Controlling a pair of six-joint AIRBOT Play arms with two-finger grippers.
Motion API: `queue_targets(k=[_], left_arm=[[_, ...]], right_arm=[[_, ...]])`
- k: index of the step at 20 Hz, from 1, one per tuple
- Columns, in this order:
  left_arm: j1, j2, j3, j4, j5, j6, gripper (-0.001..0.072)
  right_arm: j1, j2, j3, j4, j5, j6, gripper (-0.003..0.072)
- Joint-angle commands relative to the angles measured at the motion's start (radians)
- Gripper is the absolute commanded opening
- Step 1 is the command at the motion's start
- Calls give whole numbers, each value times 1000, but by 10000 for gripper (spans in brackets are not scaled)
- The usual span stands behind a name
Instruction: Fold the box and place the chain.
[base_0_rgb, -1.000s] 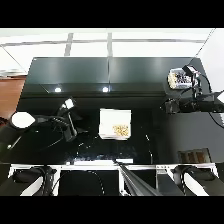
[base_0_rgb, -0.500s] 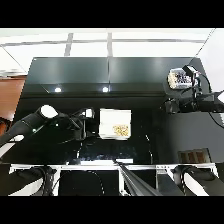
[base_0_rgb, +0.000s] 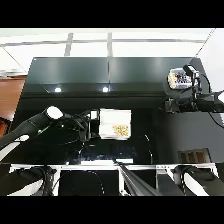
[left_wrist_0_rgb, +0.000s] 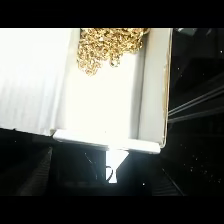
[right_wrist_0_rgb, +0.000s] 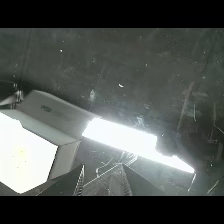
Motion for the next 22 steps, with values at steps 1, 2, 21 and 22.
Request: queue_targets(k=[1,2,21,22], left_arm=[[-8,-3,5,-19,3,2,715],[-14,-3,4,-19,2,2,714],[-85,-20,4,-18,61,1,348],[-85,-20,4,-18,60,1,348]], right_arm=[[-1,0,0,1,-1,0,273],[-1,0,0,1,-1,0,272],[187,-152,-29,250,-366,10,698],[226,-204,-13,294,-396,-26,698]])
